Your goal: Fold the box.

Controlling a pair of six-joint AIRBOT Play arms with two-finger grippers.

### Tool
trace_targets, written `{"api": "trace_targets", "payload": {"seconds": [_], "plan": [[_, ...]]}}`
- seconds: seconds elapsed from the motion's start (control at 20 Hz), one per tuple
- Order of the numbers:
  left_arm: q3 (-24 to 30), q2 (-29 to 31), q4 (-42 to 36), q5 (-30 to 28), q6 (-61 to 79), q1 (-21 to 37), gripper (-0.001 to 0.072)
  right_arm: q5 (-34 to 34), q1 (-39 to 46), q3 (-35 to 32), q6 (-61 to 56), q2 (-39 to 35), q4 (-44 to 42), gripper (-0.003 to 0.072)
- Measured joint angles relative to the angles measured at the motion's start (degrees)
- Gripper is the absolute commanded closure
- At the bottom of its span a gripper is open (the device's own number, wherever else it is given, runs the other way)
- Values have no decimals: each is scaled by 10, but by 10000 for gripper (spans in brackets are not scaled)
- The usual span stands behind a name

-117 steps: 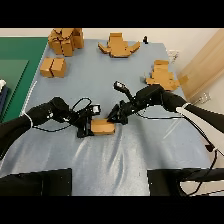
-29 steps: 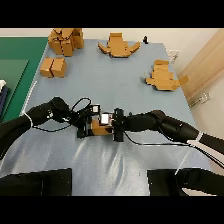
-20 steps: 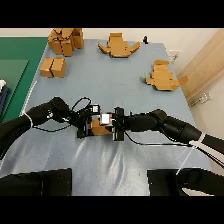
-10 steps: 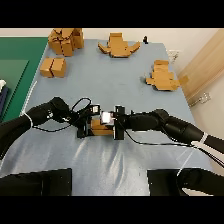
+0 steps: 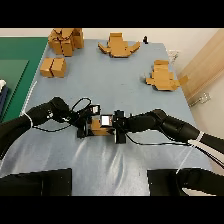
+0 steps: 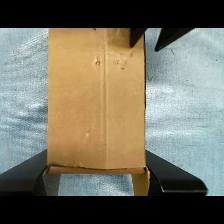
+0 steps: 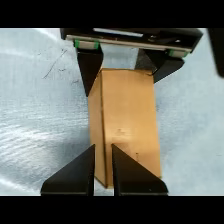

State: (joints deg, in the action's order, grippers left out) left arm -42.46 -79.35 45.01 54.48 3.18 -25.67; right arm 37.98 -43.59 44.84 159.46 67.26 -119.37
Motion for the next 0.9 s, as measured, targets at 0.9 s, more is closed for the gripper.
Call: {"api": "trace_targets", "payload": {"seconds": [0.9], "plan": [[0, 0, 0, 0, -1, 0, 692, -23, 0, 0, -21, -33, -37, 680]]}}
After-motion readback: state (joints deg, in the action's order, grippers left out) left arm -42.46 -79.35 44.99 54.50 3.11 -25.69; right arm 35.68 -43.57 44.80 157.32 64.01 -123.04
